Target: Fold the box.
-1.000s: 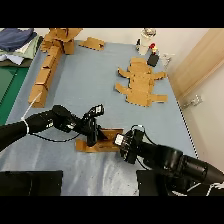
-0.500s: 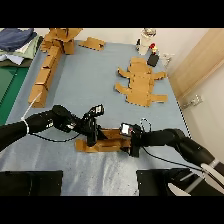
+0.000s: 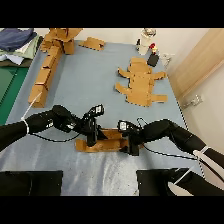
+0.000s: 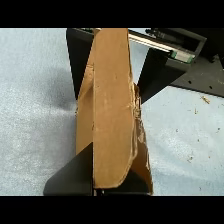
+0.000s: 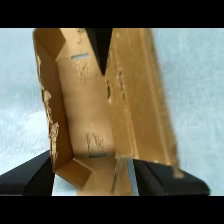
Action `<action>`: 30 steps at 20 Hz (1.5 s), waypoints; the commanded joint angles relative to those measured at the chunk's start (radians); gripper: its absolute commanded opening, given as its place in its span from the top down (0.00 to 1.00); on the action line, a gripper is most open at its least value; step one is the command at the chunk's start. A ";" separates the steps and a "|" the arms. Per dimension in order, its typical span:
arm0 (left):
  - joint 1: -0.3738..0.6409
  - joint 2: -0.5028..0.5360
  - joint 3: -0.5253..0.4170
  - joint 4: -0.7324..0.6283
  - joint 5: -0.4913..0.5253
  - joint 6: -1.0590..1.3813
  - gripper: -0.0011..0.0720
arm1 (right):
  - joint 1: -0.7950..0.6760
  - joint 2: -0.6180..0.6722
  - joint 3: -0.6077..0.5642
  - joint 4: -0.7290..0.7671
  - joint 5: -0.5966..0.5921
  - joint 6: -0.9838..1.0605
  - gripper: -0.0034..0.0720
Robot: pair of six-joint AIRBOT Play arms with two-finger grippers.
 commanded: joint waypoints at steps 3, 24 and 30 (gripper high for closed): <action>0.000 -0.001 0.000 0.000 0.000 0.000 0.97 | 0.021 -0.023 0.002 -0.011 -0.017 -0.010 0.00; 0.000 -0.001 0.000 0.000 0.000 0.000 0.97 | 0.064 -0.096 0.002 -0.045 0.038 -0.010 0.27; 0.000 -0.001 0.000 0.000 0.000 0.000 0.97 | 0.063 -0.096 0.002 -0.046 0.038 -0.010 0.24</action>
